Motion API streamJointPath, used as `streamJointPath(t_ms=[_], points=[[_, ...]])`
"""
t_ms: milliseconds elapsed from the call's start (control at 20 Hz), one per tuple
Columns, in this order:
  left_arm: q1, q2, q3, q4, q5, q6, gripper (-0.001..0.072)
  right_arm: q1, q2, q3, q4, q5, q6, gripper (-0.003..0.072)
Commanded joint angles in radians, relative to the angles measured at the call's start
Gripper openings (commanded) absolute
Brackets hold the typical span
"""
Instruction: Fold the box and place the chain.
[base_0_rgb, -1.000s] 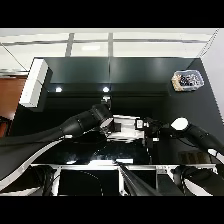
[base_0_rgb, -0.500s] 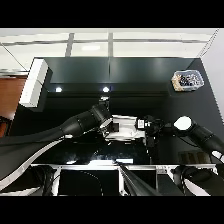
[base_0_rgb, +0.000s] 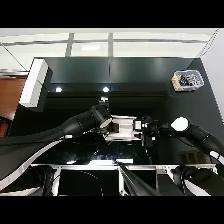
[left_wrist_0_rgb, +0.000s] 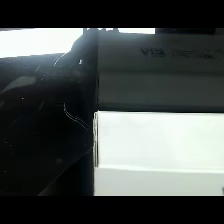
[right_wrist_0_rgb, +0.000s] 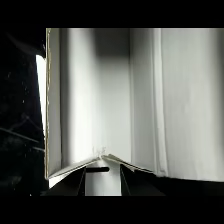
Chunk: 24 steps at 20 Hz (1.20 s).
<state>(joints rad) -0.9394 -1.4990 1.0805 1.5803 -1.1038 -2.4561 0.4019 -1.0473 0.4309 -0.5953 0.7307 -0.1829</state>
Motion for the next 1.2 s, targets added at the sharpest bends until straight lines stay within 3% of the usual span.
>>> streamJointPath(t_ms=[0, 150, 400, 500, 550, 600, 650, 700, 750, 800, 850, 950, 1150], points=[[0.0, -0.001, 0.0, -0.004, 0.003, 0.001, 0.0025, 0.012, -0.008, 0.001, 0.103, -0.021, 0.03, 0.0238], [0.0, -0.001, 0.0, -0.012, 0.002, 0.001, 0.0026, 0.013, -0.039, 0.001, 0.203, -0.039, 0.033, 0.0238], [0.0, -0.001, 0.0, -0.019, 0.002, 0.001, 0.0026, 0.012, -0.052, -0.005, 0.196, -0.047, 0.034, 0.0239], [0.0, -0.001, 0.0, -0.019, 0.002, 0.001, 0.0025, 0.012, -0.052, -0.007, 0.2, -0.047, 0.037, 0.0432], [0.0, -0.001, 0.0, -0.019, 0.001, 0.001, 0.0026, 0.012, -0.053, -0.007, 0.194, -0.047, 0.041, 0.0387], [0.0, -0.001, 0.0, -0.019, -0.001, 0.001, 0.0026, 0.012, -0.052, -0.007, 0.19, -0.047, 0.056, 0.0251], [0.0, -0.001, 0.0, -0.019, -0.001, 0.001, 0.0026, 0.012, -0.052, -0.007, 0.18, -0.047, 0.073, 0.0239], [0.0, -0.001, 0.0, -0.019, -0.002, 0.001, 0.0025, 0.012, -0.052, -0.007, 0.177, -0.048, 0.082, 0.031], [0.0, -0.001, 0.0, -0.019, -0.002, 0.001, 0.0025, 0.012, -0.052, -0.007, 0.174, -0.048, 0.082, 0.0316], [0.0, -0.001, 0.0, -0.019, -0.001, 0.001, 0.0025, 0.011, -0.052, -0.007, 0.174, -0.047, 0.083, 0.0089], [0.0, -0.001, 0.0, -0.019, -0.001, 0.001, 0.0026, 0.009, -0.05, -0.006, 0.173, -0.048, 0.095, 0.0016], [0.0, -0.001, 0.0, -0.018, 0.0, 0.001, 0.0025, -0.026, -0.027, 0.002, 0.161, -0.039, 0.255, 0.0016], [0.0, -0.001, 0.0, -0.018, 0.0, 0.001, 0.0026, -0.226, 0.087, 0.062, -0.138, 0.118, 0.874, 0.0016]])
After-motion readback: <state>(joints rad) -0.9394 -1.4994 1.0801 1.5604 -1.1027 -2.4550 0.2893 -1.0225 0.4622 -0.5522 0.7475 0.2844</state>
